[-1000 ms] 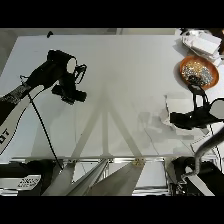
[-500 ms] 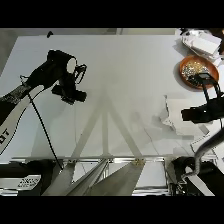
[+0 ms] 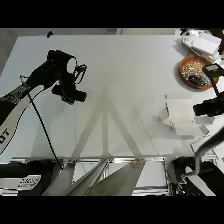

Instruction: Fold the box and place the chain.

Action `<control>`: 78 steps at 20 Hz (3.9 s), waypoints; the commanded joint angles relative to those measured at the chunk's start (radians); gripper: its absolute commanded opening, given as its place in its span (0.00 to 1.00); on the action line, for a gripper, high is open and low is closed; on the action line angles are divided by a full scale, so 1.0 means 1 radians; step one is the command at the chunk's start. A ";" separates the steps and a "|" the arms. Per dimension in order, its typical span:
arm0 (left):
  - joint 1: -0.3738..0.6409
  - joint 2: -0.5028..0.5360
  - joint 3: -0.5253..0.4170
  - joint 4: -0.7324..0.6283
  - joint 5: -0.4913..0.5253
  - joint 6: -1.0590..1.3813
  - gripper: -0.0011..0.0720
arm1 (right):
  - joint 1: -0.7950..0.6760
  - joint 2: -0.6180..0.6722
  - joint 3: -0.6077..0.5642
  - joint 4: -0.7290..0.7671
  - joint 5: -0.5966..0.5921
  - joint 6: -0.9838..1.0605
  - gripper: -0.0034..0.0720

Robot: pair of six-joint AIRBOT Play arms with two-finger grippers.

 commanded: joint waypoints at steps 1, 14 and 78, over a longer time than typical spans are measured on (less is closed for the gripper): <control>-0.001 0.001 0.000 0.000 0.000 0.000 0.03 | -0.030 -0.137 0.003 -0.164 -0.077 -0.050 0.48; -0.001 0.001 0.000 0.000 0.000 0.000 0.03 | -0.367 -0.534 0.003 -0.146 -0.164 -0.137 0.60; 0.241 -0.208 -0.088 -1.088 0.197 1.295 0.81 | 0.234 -0.002 -0.414 0.763 -0.811 -0.084 0.07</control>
